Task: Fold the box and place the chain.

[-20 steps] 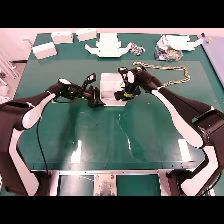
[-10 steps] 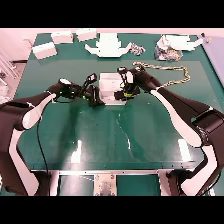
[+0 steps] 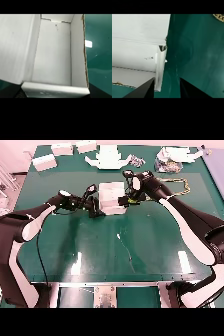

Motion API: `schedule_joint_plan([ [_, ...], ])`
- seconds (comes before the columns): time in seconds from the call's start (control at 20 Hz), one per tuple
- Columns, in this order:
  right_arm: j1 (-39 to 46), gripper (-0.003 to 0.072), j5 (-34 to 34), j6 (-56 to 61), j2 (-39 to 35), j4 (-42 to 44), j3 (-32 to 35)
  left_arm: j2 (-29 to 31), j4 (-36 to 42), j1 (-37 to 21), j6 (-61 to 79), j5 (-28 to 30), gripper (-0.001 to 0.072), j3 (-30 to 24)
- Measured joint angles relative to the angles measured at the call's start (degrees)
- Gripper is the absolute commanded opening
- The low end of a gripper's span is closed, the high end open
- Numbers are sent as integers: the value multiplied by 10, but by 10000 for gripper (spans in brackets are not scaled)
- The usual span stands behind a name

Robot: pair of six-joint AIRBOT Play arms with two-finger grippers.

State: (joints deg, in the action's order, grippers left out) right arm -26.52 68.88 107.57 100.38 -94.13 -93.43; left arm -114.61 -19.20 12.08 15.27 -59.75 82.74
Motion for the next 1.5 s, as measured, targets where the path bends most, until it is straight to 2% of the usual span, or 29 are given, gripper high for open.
schedule_joint_plan([
  [0.45,12,372,-8,-21,-27,-23,0,0,-5,0,1,-9,488,0],
  [0.65,44,372,-33,-96,-38,-30,0,0,-5,0,1,-9,488,0],
  [0.85,102,373,-98,-206,-41,-16,19,0,-5,0,0,-11,488,0],
  [0.95,140,369,-145,-306,-41,42,39,0,-6,0,0,-13,488,0],
  [1.15,216,350,-193,-611,-23,237,65,0,-5,0,0,-18,488,0],
  [1.3,266,351,-185,-806,3,351,71,0,-6,0,0,-22,488,0],
  [1.5,308,353,-158,-981,38,428,70,0,-5,0,0,-24,488,0],
])
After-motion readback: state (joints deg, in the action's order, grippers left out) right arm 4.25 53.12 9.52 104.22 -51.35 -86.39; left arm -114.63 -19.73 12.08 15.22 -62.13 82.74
